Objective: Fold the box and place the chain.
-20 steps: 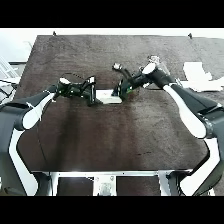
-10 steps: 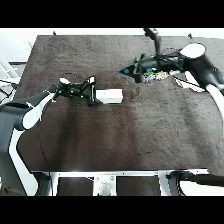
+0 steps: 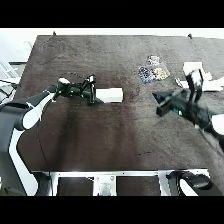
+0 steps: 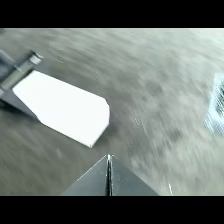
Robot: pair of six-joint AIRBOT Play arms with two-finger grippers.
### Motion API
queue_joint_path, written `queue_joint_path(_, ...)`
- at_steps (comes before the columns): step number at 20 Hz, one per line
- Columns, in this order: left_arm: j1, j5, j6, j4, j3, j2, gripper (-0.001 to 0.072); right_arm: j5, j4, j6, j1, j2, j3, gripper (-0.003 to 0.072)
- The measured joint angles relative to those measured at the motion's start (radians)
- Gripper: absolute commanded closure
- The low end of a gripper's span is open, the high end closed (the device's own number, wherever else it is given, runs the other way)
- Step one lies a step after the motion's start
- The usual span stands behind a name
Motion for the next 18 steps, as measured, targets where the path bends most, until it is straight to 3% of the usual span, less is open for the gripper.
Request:
queue_joint_path(4, 0.016, -0.02, -0.089, -0.004, 0.001, 0.048, 0.0694, -0.093, -0.003, 0.002, -0.005, 0.147, -0.164, 0.0682)
queue_joint_path(8, 0.084, -0.01, -0.246, -0.002, -0.013, 0.203, 0.0696, -0.13, -0.007, 0.003, -0.006, 0.193, -0.214, 0.0682)
queue_joint_path(13, 0.261, 0.214, -0.523, 0.109, -0.101, 0.455, 0.0693, -0.144, -0.008, 0.004, -0.006, 0.206, -0.229, 0.0682)
queue_joint_path(18, 0.489, 0.361, -0.746, 0.24, -0.175, 0.546, 0.0692, -0.148, -0.008, 0.004, -0.006, 0.209, -0.232, 0.0681)
